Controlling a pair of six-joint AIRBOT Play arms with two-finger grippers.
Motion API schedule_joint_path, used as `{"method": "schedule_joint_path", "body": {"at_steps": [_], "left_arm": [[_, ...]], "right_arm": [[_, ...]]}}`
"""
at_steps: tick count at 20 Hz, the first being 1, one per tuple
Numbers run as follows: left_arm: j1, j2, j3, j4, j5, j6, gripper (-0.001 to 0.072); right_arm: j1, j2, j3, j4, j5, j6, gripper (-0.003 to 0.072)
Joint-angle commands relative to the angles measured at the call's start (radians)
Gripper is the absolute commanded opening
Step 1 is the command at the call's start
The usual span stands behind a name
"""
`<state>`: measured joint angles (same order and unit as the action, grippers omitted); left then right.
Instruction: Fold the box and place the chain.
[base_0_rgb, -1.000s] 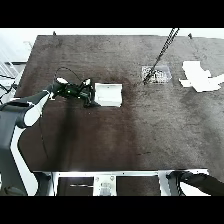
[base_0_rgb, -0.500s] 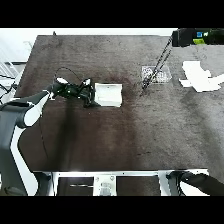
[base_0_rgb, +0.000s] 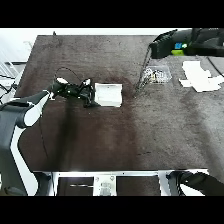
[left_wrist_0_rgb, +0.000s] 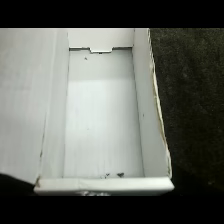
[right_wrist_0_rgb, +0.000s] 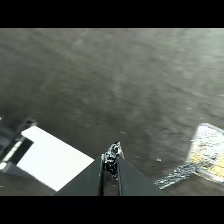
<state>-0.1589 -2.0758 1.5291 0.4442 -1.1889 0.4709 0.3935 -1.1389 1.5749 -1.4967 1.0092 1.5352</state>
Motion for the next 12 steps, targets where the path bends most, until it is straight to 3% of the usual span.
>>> {"method": "schedule_joint_path", "body": {"at_steps": [1,12], "left_arm": [[0.0,0.0,0.0,0.0,0.0,0.0,0.0528],[0.0,0.0,0.0,0.0,0.0,0.0,0.0528]], "right_arm": [[0.055,0.001,-0.07,0.024,-0.117,0.002,0.0004],[0.135,-0.006,-0.129,0.115,-0.214,0.002,0.0004]]}}
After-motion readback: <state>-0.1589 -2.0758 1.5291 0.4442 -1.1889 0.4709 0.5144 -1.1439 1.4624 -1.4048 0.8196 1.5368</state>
